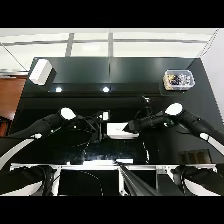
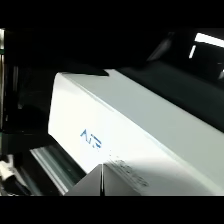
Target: Fold the box and place the chain.
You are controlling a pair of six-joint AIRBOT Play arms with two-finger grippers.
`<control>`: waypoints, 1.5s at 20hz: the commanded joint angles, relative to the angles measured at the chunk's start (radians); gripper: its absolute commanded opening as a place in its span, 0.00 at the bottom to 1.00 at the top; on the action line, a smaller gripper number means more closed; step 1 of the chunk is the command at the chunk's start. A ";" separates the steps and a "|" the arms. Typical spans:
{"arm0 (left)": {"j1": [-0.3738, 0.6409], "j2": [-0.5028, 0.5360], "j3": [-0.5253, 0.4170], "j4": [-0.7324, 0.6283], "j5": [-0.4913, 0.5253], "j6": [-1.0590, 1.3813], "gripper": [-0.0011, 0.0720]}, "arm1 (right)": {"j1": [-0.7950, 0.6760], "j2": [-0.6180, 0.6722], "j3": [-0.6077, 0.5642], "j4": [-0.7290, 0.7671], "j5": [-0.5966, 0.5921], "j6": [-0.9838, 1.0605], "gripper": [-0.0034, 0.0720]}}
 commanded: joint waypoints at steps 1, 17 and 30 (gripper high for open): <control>0.001 0.013 0.002 0.003 0.006 -0.006 0.64 | -0.100 0.100 0.028 0.035 0.108 -0.018 0.06; -0.157 0.100 0.222 0.285 -0.037 -0.518 0.98 | -0.653 0.360 0.040 -0.094 0.232 -0.014 0.06; -0.171 -0.089 0.349 0.356 -0.077 -0.600 0.98 | -0.653 0.360 0.040 -0.105 0.220 -0.014 0.06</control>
